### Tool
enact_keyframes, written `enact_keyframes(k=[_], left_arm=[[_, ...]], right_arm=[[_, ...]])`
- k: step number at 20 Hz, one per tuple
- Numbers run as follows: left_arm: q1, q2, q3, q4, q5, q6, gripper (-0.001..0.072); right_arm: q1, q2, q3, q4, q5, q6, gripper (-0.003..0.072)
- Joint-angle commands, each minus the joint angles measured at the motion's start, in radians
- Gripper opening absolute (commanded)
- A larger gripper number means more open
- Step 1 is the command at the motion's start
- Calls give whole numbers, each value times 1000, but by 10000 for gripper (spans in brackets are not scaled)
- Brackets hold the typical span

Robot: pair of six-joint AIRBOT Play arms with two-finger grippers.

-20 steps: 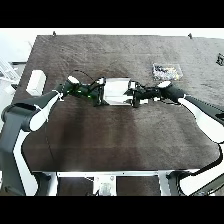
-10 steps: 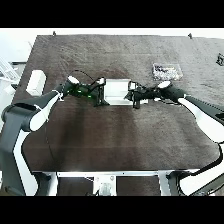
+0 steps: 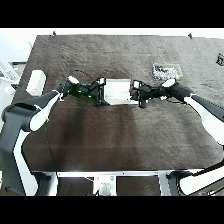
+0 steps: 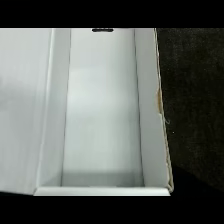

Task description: Fold the box and place the chain.

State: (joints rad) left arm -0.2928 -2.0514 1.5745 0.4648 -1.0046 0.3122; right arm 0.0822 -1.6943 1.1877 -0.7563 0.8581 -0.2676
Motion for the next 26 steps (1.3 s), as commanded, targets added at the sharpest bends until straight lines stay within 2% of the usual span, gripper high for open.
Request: enact_keyframes(k=[1,7,16,18,21,26], left_arm=[[1,0,0,2,-2,2,358],[1,0,0,2,-2,2,359],[1,0,0,2,-2,2,358],[1,0,0,2,-2,2,358],[1,0,0,2,-2,2,358],[1,0,0,2,-2,2,359]], right_arm=[[-23,65,0,-50,-2,108,13],[-90,135,0,-80,-2,349,12],[-304,83,0,-87,11,996,12],[-310,46,0,-86,64,1051,12],[-286,-1,0,-71,78,1086,12],[-218,-55,0,29,155,1103,12]])
